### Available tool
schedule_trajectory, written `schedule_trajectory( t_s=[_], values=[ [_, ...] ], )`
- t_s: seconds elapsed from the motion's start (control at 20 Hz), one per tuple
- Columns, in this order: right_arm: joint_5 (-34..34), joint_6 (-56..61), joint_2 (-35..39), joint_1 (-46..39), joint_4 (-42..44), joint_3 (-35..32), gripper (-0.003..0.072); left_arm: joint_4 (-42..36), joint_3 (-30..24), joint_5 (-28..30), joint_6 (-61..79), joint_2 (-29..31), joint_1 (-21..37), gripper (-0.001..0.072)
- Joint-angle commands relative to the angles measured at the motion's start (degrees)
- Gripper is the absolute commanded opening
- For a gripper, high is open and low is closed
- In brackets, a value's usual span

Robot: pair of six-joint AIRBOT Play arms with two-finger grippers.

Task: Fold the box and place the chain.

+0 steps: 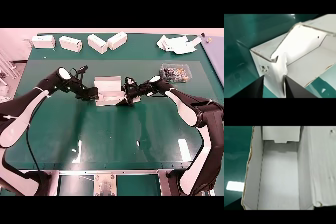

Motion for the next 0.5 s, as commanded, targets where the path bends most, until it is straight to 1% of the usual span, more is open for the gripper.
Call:
schedule_trajectory(
  t_s=[0.0,0.3,0.35,0.45],
  values=[
    [0.02,0.02,0.04,0.02,0.02,0.0,0.0563,2.56,0.04,1.03,-1.79,-0.02,-1.11,0.0312],
    [0.02,0.02,0.04,0.02,0.02,0.0,0.0564,4.74,1.18,4.22,-3.28,-0.02,-1.14,0.0312],
    [0.02,0.02,0.04,0.02,0.02,0.0,0.0563,5.97,1.64,4.61,-3.61,-0.02,-1.38,0.0312],
    [0.02,0.02,0.04,0.02,0.02,0.0,0.0563,11.82,3.39,4.72,-6.78,-0.02,-2.45,0.0313]
  ],
)
